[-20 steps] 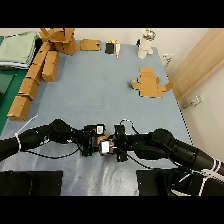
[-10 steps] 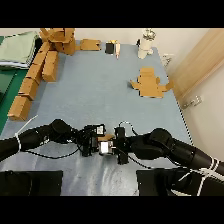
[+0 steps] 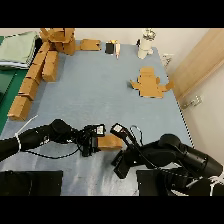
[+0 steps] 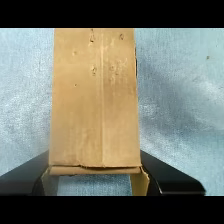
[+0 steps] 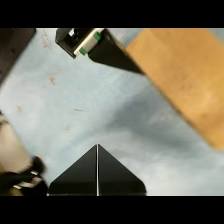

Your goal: Fold the box.

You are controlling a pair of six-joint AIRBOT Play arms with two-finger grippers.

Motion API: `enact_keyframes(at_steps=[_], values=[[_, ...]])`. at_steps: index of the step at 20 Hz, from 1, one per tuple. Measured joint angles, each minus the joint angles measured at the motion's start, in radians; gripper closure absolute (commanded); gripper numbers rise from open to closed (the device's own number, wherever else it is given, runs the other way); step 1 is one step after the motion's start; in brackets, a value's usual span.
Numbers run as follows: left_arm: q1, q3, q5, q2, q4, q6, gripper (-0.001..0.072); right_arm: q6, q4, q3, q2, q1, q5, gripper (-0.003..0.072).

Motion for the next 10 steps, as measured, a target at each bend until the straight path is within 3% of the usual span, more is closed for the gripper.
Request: enact_keyframes(at_steps=[6, 10], values=[[0.0, 0.0, 0.0, 0.0, 0.0, 0.0, 0.023, 0.197, 0.148, -0.092, 0.019, -0.048, 0.348, 0.0686], [0.0, 0.0, 0.0, 0.0, 0.0, -0.001, 0.023, 0.242, 0.17, -0.127, 0.021, -0.074, 0.444, 0.0686]])
